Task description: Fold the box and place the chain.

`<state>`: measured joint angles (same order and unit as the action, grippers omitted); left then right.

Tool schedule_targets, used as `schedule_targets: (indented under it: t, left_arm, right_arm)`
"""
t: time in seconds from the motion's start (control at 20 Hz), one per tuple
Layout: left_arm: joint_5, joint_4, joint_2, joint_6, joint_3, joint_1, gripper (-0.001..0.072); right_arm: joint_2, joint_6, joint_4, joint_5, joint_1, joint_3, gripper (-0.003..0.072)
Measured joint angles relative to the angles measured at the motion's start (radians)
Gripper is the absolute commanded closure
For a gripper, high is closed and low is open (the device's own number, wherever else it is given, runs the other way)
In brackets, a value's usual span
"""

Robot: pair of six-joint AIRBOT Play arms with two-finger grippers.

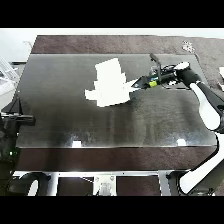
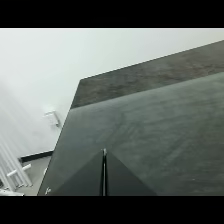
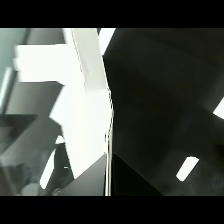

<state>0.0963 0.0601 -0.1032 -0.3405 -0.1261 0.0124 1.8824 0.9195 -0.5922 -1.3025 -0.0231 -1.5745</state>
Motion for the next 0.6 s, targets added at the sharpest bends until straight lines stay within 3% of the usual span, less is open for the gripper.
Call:
schedule_targets:
  t: [0.3,0.6]
  left_arm:
    - [-0.134,-0.003,0.0,0.0,0.0,0.001,0.0689]
    - [-0.178,-0.003,0.0,0.0,0.0,0.0,0.0686]
  right_arm:
    - [0.032,0.123,-0.068,0.169,0.091,0.01,0.0673]
    - [-0.012,0.224,-0.108,0.281,0.123,0.094,0.0673]
